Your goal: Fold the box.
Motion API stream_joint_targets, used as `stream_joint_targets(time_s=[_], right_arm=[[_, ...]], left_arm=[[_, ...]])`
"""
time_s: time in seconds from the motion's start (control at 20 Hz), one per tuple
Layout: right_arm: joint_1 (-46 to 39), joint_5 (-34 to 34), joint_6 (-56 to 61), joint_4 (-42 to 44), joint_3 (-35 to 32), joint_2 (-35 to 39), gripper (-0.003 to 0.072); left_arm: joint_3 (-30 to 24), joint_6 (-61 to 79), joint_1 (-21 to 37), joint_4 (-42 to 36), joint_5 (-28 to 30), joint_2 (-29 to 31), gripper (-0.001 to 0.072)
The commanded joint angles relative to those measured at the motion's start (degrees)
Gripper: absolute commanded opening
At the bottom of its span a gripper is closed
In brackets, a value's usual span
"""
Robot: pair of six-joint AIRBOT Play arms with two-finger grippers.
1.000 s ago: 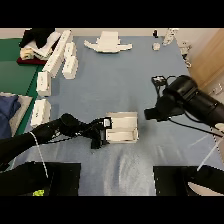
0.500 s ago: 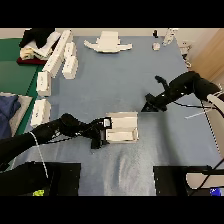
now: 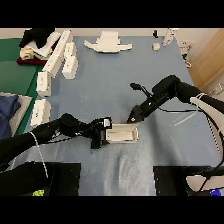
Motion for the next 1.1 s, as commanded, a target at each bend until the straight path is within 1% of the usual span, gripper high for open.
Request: stream_joint_targets(time_s=[0.0, 0.2, 0.3, 0.4, 0.5, 0.65, 0.75, 0.8, 0.85, 0.9, 1.0, 1.05], right_arm=[[4.6, 6.3, -3.1, -6.1, -3.5, 6.4, 0.0001], [9.7, 20.8, -10.3, -7.5, -9.4, 16.2, 0.0001], [12.9, 26.7, -14.4, -7.8, -12.2, 19.3, 0.0002], [16.0, 32.3, -18.1, -8.0, -15.4, 21.9, 0.0017], [19.2, 36.7, -20.7, -8.4, -18.4, 23.8, 0.0017], [23.1, 39.9, -25.6, -10.6, -21.9, 27.2, 0.002], [24.9, 41.4, -29.0, -11.6, -24.0, 29.5, 0.0129], [25.4, 42.1, -30.5, -11.9, -24.4, 30.1, 0.0268], [25.6, 42.5, -32.7, -12.1, -24.4, 30.3, 0.0351], [25.6, 42.7, -34.7, -12.1, -24.4, 30.3, 0.0377], [25.6, 43.3, -39.2, -12.2, -24.5, 30.0, 0.0459], [25.6, 44.0, -41.7, -12.5, -24.4, 29.7, 0.0459]], left_arm=[[0.0, 0.0, 0.0, 0.0, 0.0, 0.0, 0.0354], [0.0, 0.0, 0.0, 0.0, 0.0, 0.0, 0.0354], [0.0, 0.0, 0.0, 0.0, 0.0, 0.0, 0.0354], [0.0, 0.0, 0.0, 0.0, 0.0, 0.0, 0.0354], [0.0, 0.0, 0.0, 0.0, 0.0, 0.0, 0.0354], [0.0, 0.0, 0.0, 0.0, 0.0, 0.0, 0.0354], [0.0, 0.0, 0.0, 0.0, 0.0, 0.0, 0.0354], [0.0, 0.0, 0.0, 0.0, 0.0, 0.0, 0.0354], [0.0, 0.0, 0.0, 0.0, 0.0, 0.0, 0.0354], [0.0, 0.0, 0.0, 0.0, 0.0, 0.0, 0.0354], [0.0, 0.0, 0.0, 0.0, 0.0, 0.0, 0.0354], [0.0, 0.0, 0.0, 0.0, 0.0, 0.0, 0.0354]])
